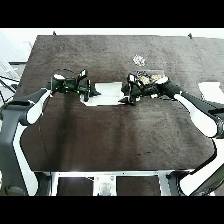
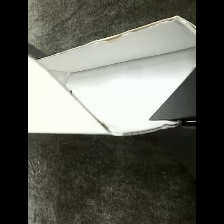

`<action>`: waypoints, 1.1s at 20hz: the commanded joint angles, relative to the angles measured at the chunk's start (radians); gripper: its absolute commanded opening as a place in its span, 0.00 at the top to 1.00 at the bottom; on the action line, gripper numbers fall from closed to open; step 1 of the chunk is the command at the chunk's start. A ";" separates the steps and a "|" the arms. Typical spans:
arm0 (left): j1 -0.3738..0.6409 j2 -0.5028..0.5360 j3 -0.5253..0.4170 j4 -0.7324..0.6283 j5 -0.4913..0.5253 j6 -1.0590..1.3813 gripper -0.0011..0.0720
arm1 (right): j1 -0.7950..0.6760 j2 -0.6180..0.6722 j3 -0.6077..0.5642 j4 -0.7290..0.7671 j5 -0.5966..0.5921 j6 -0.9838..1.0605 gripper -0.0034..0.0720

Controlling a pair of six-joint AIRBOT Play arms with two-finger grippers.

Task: Fold the box and place the chain.

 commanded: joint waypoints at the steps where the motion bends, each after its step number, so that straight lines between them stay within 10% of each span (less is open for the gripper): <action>1: 0.000 0.001 0.000 0.000 0.001 -0.001 0.96 | 0.001 -0.035 0.028 -0.003 0.053 -0.047 0.10; 22: 0.000 0.001 0.000 0.000 0.000 -0.001 0.96 | 0.001 -0.189 0.188 0.014 0.175 -0.101 0.10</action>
